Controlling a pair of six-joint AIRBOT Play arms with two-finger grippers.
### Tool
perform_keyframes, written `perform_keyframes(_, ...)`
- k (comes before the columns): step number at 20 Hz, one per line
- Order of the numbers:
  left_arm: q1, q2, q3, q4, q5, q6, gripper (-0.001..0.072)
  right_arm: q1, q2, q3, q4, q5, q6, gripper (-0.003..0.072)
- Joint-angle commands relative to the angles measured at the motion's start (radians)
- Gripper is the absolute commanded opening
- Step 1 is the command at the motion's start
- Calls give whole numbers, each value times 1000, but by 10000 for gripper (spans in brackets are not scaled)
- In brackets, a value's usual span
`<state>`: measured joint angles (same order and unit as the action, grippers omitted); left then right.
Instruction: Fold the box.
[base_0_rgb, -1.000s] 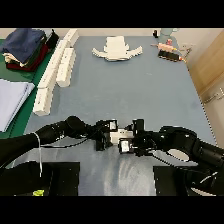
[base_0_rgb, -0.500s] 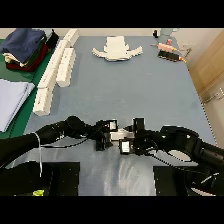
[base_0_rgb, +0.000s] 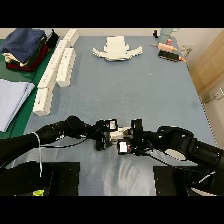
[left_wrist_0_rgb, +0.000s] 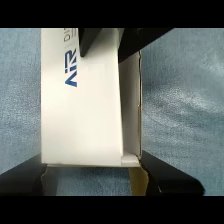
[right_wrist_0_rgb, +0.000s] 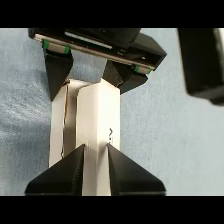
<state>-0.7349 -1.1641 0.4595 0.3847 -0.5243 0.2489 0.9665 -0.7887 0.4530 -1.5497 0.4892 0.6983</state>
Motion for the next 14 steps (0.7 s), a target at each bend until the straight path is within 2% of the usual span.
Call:
perform_keyframes(1,-1,0,0,1,-2,1,401,2,-2,1,57,0,-1,238)
perform_keyframes(5,-1,0,0,1,-2,1,401,2,-2,1,151,32,-46,239)
perform_keyframes(12,-1,0,1,1,-2,1,402,2,-2,1,171,63,-45,241)
perform_keyframes(13,-1,0,0,1,-2,1,402,2,-2,1,171,63,-45,283)
perform_keyframes(14,-1,0,0,1,-2,1,401,2,-2,1,171,63,-45,385)
